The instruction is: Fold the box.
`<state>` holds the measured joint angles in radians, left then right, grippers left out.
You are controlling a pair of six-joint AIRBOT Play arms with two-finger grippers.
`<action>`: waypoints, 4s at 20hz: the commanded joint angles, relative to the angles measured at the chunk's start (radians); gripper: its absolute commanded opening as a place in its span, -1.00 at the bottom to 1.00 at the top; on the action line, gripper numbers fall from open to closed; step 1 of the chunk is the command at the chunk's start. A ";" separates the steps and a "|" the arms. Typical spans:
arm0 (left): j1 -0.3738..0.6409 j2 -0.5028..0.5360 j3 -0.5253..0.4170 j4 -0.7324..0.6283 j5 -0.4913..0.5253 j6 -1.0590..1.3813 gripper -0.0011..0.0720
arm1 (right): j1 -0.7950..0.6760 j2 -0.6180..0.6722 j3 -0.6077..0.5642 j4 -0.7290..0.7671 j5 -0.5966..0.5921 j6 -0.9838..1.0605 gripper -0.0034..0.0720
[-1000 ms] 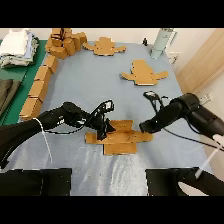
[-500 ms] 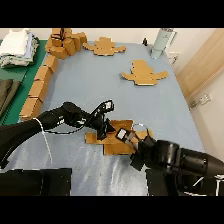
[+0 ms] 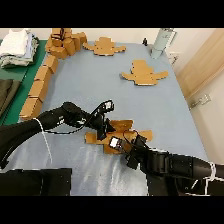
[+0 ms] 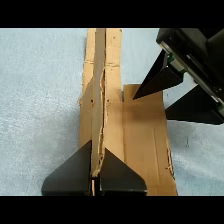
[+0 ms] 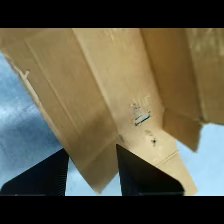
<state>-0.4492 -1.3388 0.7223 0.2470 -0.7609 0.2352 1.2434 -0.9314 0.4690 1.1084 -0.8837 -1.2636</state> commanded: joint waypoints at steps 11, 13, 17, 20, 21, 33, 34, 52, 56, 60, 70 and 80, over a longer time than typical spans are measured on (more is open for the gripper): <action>0.000 0.001 0.001 0.000 0.000 0.000 -0.94 | 0.000 0.027 0.049 -0.129 0.036 0.114 0.26; 0.000 0.001 0.001 0.000 0.000 0.000 -0.94 | -0.006 0.027 0.049 -0.135 0.037 0.115 0.43; 0.000 0.001 0.001 0.000 0.000 0.000 -0.94 | -0.009 0.031 0.049 -0.109 0.004 0.111 0.99; 0.000 0.001 0.001 0.000 0.000 0.000 -0.94 | -0.020 0.053 0.048 -0.112 -0.040 0.103 0.99; 0.000 0.001 0.001 0.000 0.000 0.000 -0.94 | -0.025 0.068 0.042 -0.112 -0.057 0.101 0.99; 0.000 0.001 0.001 0.000 0.000 0.000 -0.94 | -0.574 0.182 -0.036 0.598 0.249 -1.055 0.99; 0.000 0.001 0.001 0.000 0.000 0.000 -0.94 | -0.633 0.174 -0.034 0.719 0.247 -1.209 0.99; 0.000 0.001 0.001 0.000 0.000 0.000 -0.94 | -0.810 -0.114 0.064 1.059 0.039 -1.643 0.98; 0.000 0.001 0.001 0.000 0.000 0.000 -0.94 | -0.809 -0.114 0.064 1.059 0.036 -1.643 0.97; 0.000 0.001 0.001 0.000 0.000 0.000 -0.94 | -0.810 -0.115 0.063 1.049 0.066 -1.643 0.97; 0.000 0.001 0.001 0.000 0.000 0.000 -0.94 | -0.810 -0.157 0.063 1.027 0.096 -1.643 0.97; 0.000 0.001 0.001 0.000 0.000 0.000 -0.94 | -0.810 -0.160 0.063 1.015 0.088 -1.643 0.42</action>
<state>-0.4492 -1.3388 0.7223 0.2481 -0.7616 0.2352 0.4335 -1.0908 0.5320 2.1315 -0.7902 -2.9074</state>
